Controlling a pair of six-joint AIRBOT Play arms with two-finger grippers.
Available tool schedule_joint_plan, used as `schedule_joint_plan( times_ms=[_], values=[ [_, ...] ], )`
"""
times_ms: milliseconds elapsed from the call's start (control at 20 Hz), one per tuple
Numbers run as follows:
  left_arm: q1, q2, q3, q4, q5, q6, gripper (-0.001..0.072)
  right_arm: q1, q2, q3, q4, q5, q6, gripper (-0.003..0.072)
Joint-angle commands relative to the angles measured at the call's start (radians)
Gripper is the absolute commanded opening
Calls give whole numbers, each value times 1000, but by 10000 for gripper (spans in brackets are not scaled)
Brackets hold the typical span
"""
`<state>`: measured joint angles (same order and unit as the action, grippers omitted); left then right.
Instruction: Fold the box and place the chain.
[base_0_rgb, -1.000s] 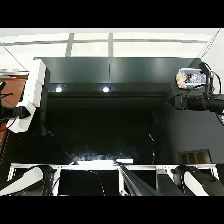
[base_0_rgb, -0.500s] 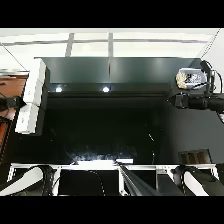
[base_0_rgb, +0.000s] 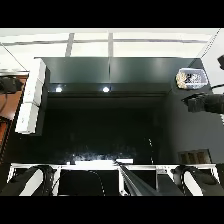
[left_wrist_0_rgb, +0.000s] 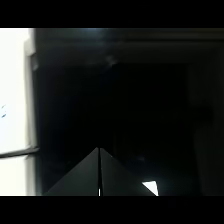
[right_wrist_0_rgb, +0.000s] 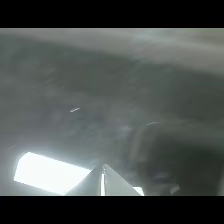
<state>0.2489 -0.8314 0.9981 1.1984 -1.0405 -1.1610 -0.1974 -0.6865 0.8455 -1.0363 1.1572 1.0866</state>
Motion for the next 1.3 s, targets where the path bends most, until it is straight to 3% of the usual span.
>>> schedule_joint_plan(
  times_ms=[0, 100, 300, 1250],
  values=[
    [-204, 159, -147, 16, 199, -14, 23, 0, 112, -138, -84, -265, -7, 12],
    [-256, 205, -266, 26, 276, -18, 24, 0, 112, -244, -102, -374, -10, 13],
    [-251, 219, -366, 25, 225, -17, 25, 0, 112, -290, -120, -365, -10, 13],
    [-255, 218, -385, 20, 221, -18, 26, 0, 112, -290, -120, -365, -10, 13]
  ],
)
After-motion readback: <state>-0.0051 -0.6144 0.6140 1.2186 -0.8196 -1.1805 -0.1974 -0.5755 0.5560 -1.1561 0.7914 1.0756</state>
